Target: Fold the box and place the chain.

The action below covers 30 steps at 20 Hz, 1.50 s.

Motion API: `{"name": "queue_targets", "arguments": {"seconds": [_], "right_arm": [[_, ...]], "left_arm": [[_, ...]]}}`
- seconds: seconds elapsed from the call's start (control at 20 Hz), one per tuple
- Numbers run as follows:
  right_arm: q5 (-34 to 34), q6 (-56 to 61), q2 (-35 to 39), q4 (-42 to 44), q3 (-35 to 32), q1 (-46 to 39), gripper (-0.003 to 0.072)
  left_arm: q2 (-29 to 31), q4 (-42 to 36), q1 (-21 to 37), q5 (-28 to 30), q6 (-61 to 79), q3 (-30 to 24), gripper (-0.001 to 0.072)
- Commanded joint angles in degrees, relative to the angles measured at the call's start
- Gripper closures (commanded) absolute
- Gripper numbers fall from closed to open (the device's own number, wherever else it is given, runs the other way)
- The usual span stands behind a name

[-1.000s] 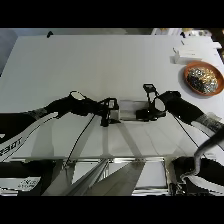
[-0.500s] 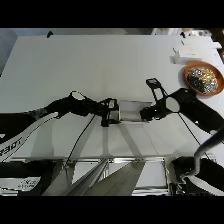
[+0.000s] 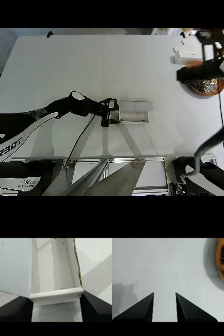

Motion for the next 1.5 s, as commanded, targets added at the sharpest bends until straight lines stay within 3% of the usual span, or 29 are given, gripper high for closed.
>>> {"name": "queue_targets", "arguments": {"seconds": [0.0, 0.15, 0.45, 0.6, 1.0, 1.05, 1.1, 1.15, 1.45], "right_arm": [[-3.45, -3.76, -10.16, -0.07, 8.83, -12.63, 0.0417], [-2.45, -4.92, -18.71, 0.28, 13.16, -19.04, 0.0417], [-6.38, -7.08, -30.25, 5.55, 13.33, -23.08, 0.0417], [-9.07, -7.43, -33.57, 9.64, 13.33, -22.97, 0.0426], [-8.61, -6.97, -37.05, 9.64, 13.31, -22.97, 0.0433], [-8.24, -6.99, -37.03, 9.62, 13.31, -22.99, 0.0508], [-8.09, -7.02, -37.05, 9.62, 13.31, -22.99, 0.0642], [-8.02, -7.02, -37.03, 9.66, 13.31, -22.97, 0.067], [-3.98, -8.11, -32.2, 8.87, 13.33, -23.04, 0.0671]], "left_arm": [[0.0, 0.02, 0.02, 0.02, 0.0, 0.02, 0.0606], [0.02, 0.02, 0.02, 0.02, 0.0, 0.02, 0.0606], [0.02, 0.02, 0.02, 0.02, 0.0, 0.02, 0.0606], [0.0, 0.02, 0.02, 0.02, 0.0, 0.02, 0.0606], [0.0, 0.02, 0.02, 0.02, 0.0, 0.02, 0.0606], [0.0, 0.02, 0.02, 0.02, 0.0, 0.02, 0.0606], [0.0, 0.02, 0.02, 0.02, 0.0, 0.02, 0.0606], [0.02, 0.02, 0.02, 0.02, 0.0, 0.02, 0.0606], [0.0, 0.02, 0.02, -0.02, 0.0, 0.02, 0.0606]]}}
